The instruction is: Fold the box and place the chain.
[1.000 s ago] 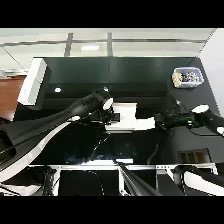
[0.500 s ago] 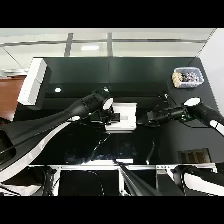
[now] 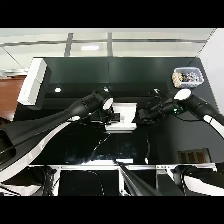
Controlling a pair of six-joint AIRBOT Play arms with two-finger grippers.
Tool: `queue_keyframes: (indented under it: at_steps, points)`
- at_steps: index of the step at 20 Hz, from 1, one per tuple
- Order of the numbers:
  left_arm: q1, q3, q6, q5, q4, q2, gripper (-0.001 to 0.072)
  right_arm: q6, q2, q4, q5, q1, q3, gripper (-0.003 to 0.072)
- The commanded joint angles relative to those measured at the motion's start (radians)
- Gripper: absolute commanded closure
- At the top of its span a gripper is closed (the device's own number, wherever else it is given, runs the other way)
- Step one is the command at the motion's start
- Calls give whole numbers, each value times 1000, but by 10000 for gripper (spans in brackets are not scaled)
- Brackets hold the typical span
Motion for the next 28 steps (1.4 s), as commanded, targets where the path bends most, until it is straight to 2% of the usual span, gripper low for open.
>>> queue_keyframes:
  at_steps: [1, 8, 14, 16, 17, 28]
  points:
    - [0, 1, 0, 0, 0, 0, 684, 225, 0, -183, -45, 87, 68, 344]
    - [0, 1, 0, 0, 0, 0, 684, 642, -6, -558, -151, 314, 143, 344]
    - [0, 1, 0, 0, 0, 0, 684, 903, -74, -784, -120, 430, 209, 345]
    - [0, 1, 0, 0, 0, 0, 684, 956, -84, -792, -108, 432, 209, 345]
    - [0, 1, 0, 0, 0, 0, 684, 965, -84, -793, -98, 431, 209, 384]
    - [0, 1, 0, -3, 0, 0, 684, 1004, -91, -789, -85, 436, 210, 386]
